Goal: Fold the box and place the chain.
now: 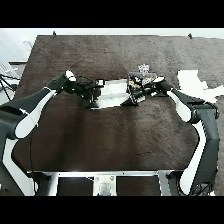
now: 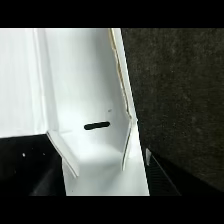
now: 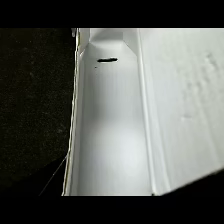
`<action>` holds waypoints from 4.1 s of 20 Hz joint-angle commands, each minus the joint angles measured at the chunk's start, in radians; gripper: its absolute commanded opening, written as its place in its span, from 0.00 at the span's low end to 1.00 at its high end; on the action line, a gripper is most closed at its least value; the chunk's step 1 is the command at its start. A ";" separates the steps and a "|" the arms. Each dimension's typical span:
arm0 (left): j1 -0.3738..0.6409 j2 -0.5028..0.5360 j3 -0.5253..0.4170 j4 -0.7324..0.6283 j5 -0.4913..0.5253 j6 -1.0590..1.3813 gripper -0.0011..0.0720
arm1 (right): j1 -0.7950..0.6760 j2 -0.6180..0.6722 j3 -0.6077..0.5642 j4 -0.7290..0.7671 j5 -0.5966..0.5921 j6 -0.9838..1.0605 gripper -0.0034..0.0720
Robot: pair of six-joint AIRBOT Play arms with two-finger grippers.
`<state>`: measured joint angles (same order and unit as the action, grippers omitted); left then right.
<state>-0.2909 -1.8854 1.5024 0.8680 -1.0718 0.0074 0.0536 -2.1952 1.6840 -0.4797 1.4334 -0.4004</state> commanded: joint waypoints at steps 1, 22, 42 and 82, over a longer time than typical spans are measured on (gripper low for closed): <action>-0.001 0.000 -0.003 -0.010 0.023 0.050 0.82 | 0.001 0.000 0.000 0.000 0.000 0.000 0.62; -0.002 -0.001 -0.003 -0.147 0.042 0.133 0.41 | 0.001 0.000 0.000 0.000 0.000 0.000 0.62; -0.049 -0.004 -0.068 -0.246 0.198 0.237 0.61 | 0.001 0.000 0.000 0.000 0.000 0.000 0.62; 0.113 0.404 -0.529 -0.383 0.354 -0.195 0.04 | 0.001 0.000 0.000 0.000 0.000 0.000 0.62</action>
<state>-0.1814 -1.4982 1.0618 0.5846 -0.8024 -0.1345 0.0536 -2.1952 1.6844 -0.4793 1.4330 -0.4004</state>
